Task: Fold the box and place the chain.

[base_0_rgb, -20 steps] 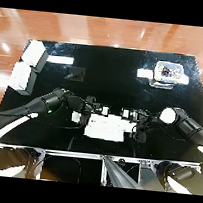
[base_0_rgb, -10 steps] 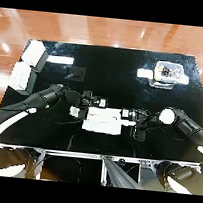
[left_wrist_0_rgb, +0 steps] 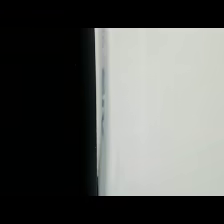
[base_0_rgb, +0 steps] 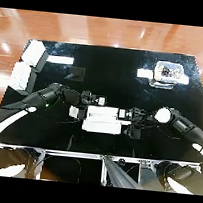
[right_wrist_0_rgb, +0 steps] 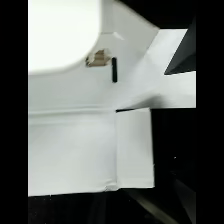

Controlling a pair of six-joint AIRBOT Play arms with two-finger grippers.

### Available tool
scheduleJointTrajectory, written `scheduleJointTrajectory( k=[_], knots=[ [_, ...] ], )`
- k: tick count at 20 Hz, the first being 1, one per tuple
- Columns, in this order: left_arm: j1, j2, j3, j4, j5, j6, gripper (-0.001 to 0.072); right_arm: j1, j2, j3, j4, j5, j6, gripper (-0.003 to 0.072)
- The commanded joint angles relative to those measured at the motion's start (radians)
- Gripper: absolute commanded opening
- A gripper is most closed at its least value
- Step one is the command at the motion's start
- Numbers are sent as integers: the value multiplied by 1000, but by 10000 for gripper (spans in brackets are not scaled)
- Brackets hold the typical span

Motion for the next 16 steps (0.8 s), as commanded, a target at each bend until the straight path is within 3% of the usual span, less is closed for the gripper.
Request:
scheduleJointTrajectory(
  k=[1,7,16],
  knots=[
    [1,-3,1,-1,3,0,28,40,-42,0,18,-23,-68,711],
    [1,-3,1,-5,4,-1,27,138,-67,0,26,-111,-78,711],
    [1,-3,1,-27,6,-5,27,142,-67,0,107,-163,-49,711]
  ],
)
